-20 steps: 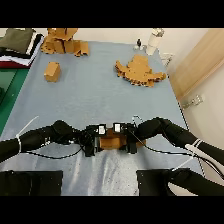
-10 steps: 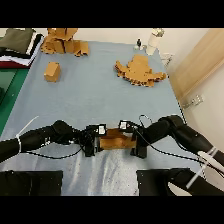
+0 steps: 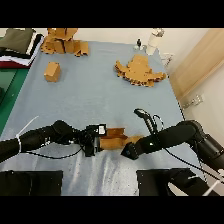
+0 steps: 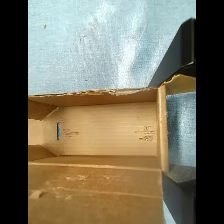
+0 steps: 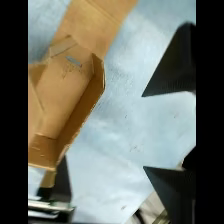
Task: Fold the box.
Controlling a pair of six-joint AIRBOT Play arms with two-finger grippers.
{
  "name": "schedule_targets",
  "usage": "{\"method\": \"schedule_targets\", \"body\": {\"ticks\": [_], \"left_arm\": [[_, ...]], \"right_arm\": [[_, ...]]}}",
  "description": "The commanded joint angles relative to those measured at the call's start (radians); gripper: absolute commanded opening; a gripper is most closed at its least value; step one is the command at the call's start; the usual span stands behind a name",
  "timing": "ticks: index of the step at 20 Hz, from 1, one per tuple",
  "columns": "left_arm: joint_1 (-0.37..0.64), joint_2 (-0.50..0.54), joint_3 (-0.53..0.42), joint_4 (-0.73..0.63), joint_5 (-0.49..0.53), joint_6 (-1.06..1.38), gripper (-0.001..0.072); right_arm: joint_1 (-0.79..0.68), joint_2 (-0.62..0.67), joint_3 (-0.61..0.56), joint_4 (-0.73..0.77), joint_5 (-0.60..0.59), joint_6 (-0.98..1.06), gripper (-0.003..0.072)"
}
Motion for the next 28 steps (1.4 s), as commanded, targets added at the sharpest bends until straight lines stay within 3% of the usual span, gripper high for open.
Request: {"method": "schedule_targets", "body": {"ticks": [1, 5, 9, 16, 24, 28], "left_arm": [[0.000, 0.000, 0.001, 0.000, 0.000, 0.000, 0.0503], [0.000, 0.000, 0.001, 0.000, 0.000, 0.000, 0.0503], [0.000, 0.000, 0.001, 0.000, 0.000, 0.000, 0.0503], [0.000, 0.000, 0.001, 0.000, 0.000, 0.000, 0.0503], [0.000, 0.000, 0.001, 0.000, 0.000, 0.000, 0.0503], [0.000, 0.000, 0.001, 0.000, 0.000, 0.000, 0.0504]], "right_arm": [[0.000, -0.043, 0.002, 0.099, 0.132, 0.186, 0.0001], [-0.023, -0.217, 0.082, 0.126, 0.301, 0.049, 0.0000], [-0.109, -0.430, 0.208, 0.129, 0.256, -0.104, -0.0001], [-0.131, -0.680, 0.212, 0.133, 0.274, -0.272, -0.0001], [-0.131, -0.678, 0.212, 0.129, 0.257, -0.297, -0.0001], [-0.140, -0.562, 0.212, 0.097, 0.224, -0.300, -0.0001]]}}
